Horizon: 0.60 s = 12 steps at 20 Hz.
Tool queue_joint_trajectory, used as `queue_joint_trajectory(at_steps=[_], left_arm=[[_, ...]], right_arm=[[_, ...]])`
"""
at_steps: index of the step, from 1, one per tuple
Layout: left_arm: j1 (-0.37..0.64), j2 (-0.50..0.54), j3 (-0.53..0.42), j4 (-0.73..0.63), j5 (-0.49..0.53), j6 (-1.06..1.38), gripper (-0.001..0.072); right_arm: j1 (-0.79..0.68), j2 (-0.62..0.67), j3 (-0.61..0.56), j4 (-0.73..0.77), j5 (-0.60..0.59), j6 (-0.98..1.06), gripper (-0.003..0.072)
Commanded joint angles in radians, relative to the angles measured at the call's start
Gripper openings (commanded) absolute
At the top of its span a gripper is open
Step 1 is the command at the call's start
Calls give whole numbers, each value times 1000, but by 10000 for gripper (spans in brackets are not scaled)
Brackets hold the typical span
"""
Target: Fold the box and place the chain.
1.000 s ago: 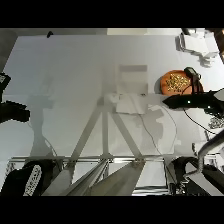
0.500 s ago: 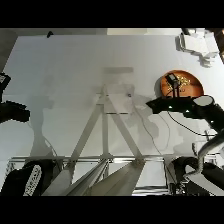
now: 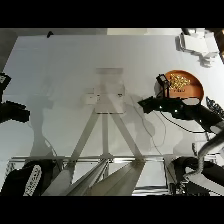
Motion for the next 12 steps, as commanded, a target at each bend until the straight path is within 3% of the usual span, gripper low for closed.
queue_joint_trajectory(at_steps=[1,4,8,12], left_arm=[[1,0,1,-14,12,-3,12],[0,0,1,-113,106,-4,13],[0,-1,0,-290,71,-9,12],[0,0,0,-392,-24,-33,13]], right_arm=[[5,-12,-1,11,-8,-8,8],[5,-11,-1,11,3,-8,9],[5,-11,-1,11,3,-8,10],[5,-11,-1,11,3,-8,10]])
